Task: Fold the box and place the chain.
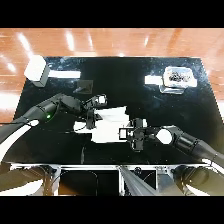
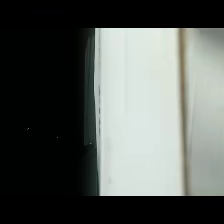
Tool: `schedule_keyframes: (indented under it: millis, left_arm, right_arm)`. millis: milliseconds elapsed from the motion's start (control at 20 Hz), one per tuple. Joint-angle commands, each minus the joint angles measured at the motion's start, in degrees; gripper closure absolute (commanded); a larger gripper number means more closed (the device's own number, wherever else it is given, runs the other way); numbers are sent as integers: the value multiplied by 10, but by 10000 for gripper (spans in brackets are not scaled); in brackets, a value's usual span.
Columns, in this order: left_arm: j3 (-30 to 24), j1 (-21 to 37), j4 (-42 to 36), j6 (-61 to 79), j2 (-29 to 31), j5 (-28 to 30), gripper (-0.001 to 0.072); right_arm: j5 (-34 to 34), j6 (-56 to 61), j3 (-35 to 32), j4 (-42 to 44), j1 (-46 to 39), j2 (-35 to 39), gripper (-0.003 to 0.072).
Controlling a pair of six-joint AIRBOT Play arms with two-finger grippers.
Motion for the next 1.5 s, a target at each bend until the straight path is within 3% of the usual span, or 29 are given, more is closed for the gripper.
schedule_keyframes:
  millis: [0, 300, 950, 1300, 1450]
  left_arm:
    - [0, 0, -3, 0, -1, 1, 687]
    - [13, 0, -3, 0, 0, 7, 686]
    - [26, 2, -2, 0, 0, 36, 686]
    - [26, 14, -1, 0, 0, 38, 686]
    - [26, 14, -1, 0, 0, 38, 686]
  right_arm:
    - [-18, -23, 0, 33, 12, -7, -34]
    - [-11, -18, 1, 96, 12, -4, -34]
    - [-52, 44, 7, 91, -12, 28, -34]
    - [-6, 64, 7, -77, -67, 35, -34]
    - [106, 60, 5, -82, -92, 34, -34]
